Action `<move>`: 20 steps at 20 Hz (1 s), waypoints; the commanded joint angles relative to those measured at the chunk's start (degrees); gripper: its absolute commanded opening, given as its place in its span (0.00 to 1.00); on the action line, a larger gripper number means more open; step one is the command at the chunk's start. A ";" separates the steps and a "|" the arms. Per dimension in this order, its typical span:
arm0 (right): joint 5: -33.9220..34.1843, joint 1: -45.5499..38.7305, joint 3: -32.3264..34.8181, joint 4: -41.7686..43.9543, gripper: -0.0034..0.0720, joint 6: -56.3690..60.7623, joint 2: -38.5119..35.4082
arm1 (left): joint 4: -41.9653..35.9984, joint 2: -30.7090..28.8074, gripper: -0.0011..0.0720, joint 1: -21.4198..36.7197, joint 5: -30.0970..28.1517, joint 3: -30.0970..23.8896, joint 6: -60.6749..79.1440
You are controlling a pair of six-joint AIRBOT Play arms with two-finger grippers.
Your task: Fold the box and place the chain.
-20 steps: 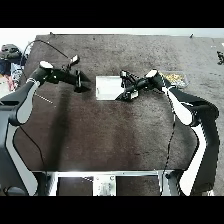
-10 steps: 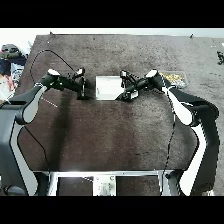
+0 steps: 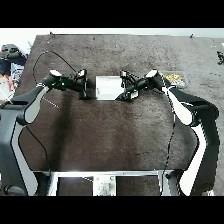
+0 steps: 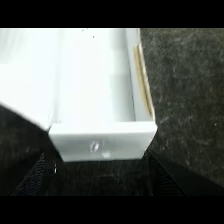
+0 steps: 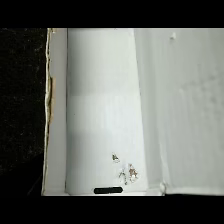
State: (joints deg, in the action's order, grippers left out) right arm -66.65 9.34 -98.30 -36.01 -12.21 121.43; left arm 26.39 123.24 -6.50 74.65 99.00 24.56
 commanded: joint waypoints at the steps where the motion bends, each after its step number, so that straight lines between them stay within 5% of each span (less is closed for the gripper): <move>1: 0.00 0.00 0.00 0.02 0.68 0.02 0.02 | -0.28 0.04 1.00 -0.85 0.72 -0.02 0.72; 20: 0.00 0.00 0.00 0.02 0.68 0.02 0.02 | -2.84 1.88 0.99 -2.73 -1.68 -0.02 -2.99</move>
State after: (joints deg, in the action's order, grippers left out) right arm -66.65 9.34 -98.30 -36.01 -12.21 121.43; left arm 23.57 125.05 -8.99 73.08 99.00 20.56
